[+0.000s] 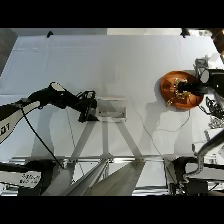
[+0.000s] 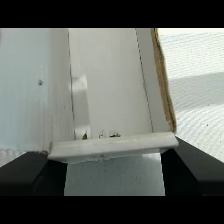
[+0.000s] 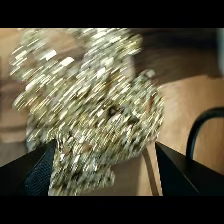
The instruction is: Fold the box and place the chain.
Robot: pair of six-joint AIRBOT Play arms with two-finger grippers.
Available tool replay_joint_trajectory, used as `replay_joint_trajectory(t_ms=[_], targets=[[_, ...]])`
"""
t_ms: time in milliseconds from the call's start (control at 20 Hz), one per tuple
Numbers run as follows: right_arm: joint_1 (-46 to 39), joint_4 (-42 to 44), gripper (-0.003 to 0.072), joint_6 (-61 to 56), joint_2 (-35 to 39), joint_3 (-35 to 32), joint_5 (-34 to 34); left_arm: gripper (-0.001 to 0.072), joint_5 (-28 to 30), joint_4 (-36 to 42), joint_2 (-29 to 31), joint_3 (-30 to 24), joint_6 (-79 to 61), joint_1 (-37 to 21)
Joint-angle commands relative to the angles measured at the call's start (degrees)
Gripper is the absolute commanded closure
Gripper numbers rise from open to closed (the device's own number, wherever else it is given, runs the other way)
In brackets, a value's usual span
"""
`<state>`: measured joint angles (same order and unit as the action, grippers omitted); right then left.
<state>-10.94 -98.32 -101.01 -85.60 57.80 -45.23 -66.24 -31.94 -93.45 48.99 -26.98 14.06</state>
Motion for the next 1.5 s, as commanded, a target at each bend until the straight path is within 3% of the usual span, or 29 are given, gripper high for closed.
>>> replay_joint_trajectory(t_ms=[0, 50, 100, 250, 300, 500, 850, 1200, 1450], targets=[[-1.55, 2.16, -0.0001, -2.12, -3.28, 0.07, 3.96, 0.0556, 0.00, 0.00, 0.02, 0.02, 0.00, -0.02], [-1.55, 3.34, 0.0070, -2.01, -3.74, 0.07, 4.13, 0.0556, 0.02, 0.00, 0.02, 0.02, 0.00, -0.02], [-1.55, 4.17, 0.0192, -2.01, -4.00, 0.07, 4.11, 0.0556, 0.00, 0.00, 0.02, 0.02, 0.00, -0.02], [-1.55, 4.28, 0.0622, -1.99, -3.52, 0.07, 3.85, 0.0556, 0.00, 0.00, 0.02, 0.02, 0.00, -0.02], [-1.57, 4.22, 0.0670, -1.81, -2.80, 0.07, 3.76, 0.0556, 0.00, 0.00, 0.02, 0.02, 0.00, -0.02], [-1.55, 4.26, 0.0670, 2.75, 2.03, 0.07, 1.92, 0.0556, 0.02, 0.00, 0.02, 0.02, 0.00, -0.02], [2.14, 4.22, 0.0671, 12.35, 15.87, -0.11, -10.40, 0.0556, 0.02, 0.00, 0.02, 0.02, 0.00, -0.02], [19.30, 4.13, 0.0671, 16.33, 27.74, -0.24, -26.16, 0.0556, 0.02, 0.00, 0.02, 0.02, 0.00, -0.02], [32.94, 4.33, 0.0671, 17.11, 27.89, -0.24, -27.19, 0.0556, 0.02, 0.00, 0.02, 0.02, 0.00, -0.02]])
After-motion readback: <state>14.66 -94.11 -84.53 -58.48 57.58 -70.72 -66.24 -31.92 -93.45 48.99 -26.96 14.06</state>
